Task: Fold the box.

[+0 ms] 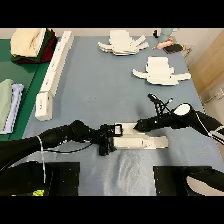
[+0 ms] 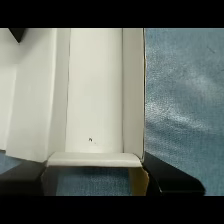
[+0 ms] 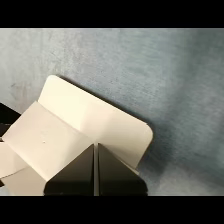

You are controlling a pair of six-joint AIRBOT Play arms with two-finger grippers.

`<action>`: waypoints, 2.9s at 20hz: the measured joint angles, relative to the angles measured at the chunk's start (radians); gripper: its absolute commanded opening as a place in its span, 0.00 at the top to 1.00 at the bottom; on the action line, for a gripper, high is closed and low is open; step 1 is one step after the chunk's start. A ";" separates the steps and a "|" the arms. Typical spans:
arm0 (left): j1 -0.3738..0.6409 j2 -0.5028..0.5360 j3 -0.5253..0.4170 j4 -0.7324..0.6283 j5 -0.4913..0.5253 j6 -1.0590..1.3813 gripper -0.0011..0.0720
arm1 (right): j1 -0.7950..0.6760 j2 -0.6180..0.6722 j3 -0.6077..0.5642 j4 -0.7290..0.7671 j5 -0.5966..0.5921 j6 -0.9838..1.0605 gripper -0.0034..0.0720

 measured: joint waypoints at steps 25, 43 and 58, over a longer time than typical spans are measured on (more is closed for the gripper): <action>0.000 0.000 0.000 0.000 0.001 -0.001 0.27 | 0.006 0.599 -0.175 -0.493 0.185 -0.629 0.02; 0.000 0.000 0.000 0.002 -0.002 0.000 0.27 | 0.202 0.437 -0.190 -0.429 0.008 -0.769 0.76; 0.000 0.000 0.000 0.000 0.002 0.000 0.27 | 0.212 0.381 -0.190 -0.315 -0.040 -0.785 0.01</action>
